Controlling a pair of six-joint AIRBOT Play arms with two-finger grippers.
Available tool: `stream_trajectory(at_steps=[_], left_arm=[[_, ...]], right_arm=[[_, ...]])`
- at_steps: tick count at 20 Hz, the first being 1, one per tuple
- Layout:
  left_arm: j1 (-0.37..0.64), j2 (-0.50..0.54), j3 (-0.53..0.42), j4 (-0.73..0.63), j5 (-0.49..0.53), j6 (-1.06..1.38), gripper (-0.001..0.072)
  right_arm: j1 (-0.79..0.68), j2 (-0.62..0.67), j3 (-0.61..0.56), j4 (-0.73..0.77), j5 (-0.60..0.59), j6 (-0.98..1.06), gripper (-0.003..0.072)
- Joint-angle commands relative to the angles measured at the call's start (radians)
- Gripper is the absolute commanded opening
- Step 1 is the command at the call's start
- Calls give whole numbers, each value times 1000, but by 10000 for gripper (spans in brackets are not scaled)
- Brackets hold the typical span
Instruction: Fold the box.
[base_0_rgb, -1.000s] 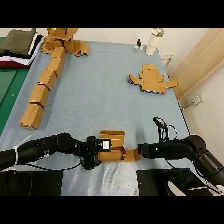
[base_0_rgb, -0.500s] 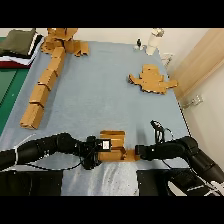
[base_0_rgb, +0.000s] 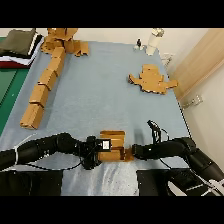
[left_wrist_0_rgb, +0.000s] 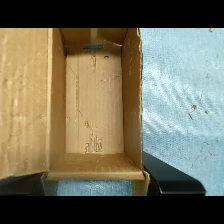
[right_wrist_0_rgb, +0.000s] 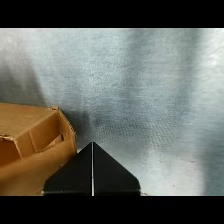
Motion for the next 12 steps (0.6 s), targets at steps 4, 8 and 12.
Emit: stream_trajectory(at_steps=[4, 8, 12], left_arm=[[0, 0, 0, 0, 0, 0, 439], [0, 0, 0, 0, 0, 0, 439], [0, 0, 0, 0, 0, 0, 439]], right_arm=[[2, 16, 18, 76, 3, -21, 198], [2, 31, 58, 72, 3, -21, 233], [3, 31, 82, 77, -16, -21, 417]])
